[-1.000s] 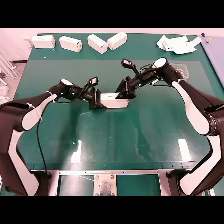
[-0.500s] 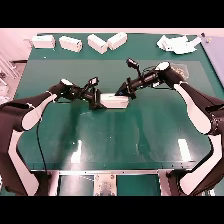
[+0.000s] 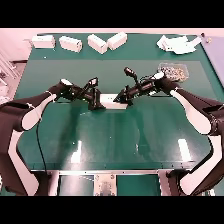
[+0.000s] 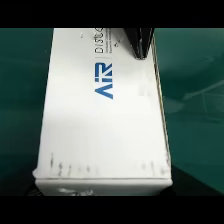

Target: Fold the box and place the chain.

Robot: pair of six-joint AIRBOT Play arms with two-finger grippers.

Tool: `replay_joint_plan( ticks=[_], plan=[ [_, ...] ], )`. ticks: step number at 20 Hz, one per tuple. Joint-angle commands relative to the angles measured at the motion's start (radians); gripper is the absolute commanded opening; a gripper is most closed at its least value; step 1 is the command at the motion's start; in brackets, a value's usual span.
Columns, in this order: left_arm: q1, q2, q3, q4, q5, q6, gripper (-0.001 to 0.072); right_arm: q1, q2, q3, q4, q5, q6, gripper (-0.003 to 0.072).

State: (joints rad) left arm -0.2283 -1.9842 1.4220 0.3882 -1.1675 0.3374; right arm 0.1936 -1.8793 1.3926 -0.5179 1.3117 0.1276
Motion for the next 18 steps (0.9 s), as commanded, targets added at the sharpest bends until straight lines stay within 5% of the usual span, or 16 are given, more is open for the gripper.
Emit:
replay_joint_plan(
  ticks=[1, 8, 10, 18],
  plan=[
    [0.0, 0.0, 0.001, -0.006, 0.004, -0.008, 0.0469, 0.005, -0.004, -0.026, -0.057, -0.061, 0.005, 0.0012],
    [0.0, 0.0, 0.001, -0.006, 0.004, -0.008, 0.0469, 0.025, 0.001, -0.014, -0.113, -0.072, 0.06, 0.0012],
    [0.0, 0.0, 0.001, -0.006, 0.004, -0.008, 0.0469, 0.016, 0.023, 0.004, 0.009, 0.006, -0.002, 0.0012],
    [0.0, 0.0, 0.001, -0.006, 0.004, -0.008, 0.0469, -0.002, 0.289, 0.027, 0.065, -0.055, 0.072, 0.001]
  ],
)
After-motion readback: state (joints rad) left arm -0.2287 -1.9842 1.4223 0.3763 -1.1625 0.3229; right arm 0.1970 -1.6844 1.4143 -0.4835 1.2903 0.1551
